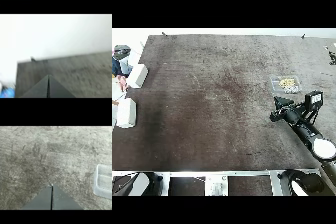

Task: Fold the box and place the chain.

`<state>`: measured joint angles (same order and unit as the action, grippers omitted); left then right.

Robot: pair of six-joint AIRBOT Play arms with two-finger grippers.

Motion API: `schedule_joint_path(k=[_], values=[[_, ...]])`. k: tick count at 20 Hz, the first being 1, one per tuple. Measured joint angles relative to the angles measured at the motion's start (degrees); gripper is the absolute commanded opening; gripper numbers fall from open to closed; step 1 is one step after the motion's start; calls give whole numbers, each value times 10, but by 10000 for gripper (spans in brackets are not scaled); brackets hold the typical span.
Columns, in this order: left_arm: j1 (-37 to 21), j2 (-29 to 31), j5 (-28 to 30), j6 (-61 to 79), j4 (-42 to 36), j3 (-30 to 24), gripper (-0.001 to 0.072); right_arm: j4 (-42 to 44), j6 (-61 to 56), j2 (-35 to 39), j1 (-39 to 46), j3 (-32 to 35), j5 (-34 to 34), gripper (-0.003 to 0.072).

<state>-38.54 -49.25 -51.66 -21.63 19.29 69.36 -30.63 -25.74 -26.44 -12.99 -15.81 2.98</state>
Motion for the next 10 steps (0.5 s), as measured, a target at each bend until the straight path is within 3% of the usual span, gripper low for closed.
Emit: schedule_joint_path(k=[4, 10], values=[[94, 145, 141, 48, -4, -145, 7, 0, 0, 0, 0, 0, 0, 11], [204, 330, 324, 64, -4, -417, 8, 0, 0, 0, 0, 0, 0, 12]])
